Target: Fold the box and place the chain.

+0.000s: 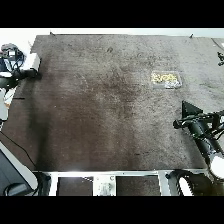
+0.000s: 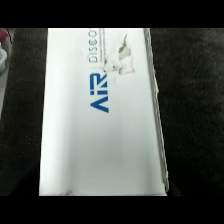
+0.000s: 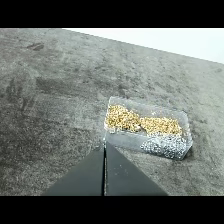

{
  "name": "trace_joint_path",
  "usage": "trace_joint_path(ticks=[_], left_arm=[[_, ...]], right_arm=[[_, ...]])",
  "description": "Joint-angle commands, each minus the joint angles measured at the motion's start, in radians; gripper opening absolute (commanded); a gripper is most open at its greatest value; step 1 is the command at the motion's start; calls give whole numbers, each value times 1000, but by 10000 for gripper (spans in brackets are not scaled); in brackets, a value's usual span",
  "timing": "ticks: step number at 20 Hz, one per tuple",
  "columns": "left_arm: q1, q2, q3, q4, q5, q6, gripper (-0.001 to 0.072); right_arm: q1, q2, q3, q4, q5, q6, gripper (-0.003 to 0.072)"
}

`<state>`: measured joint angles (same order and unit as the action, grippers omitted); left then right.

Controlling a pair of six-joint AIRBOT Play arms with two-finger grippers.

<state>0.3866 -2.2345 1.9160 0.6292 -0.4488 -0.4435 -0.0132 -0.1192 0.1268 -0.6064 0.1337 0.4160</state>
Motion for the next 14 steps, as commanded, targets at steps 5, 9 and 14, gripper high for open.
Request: trace_joint_path(ticks=[5, 9, 14], left_arm=[[11, 139, 2, 3, -90, -63, 718], [16, 319, 2, 3, -139, -84, 716], [16, 527, 1, -135, -338, -124, 8]], right_arm=[[0, 0, 0, 0, 0, 0, 9], [0, 0, 0, 0, 0, 0, 9], [0, 0, 0, 0, 0, 0, 9]])
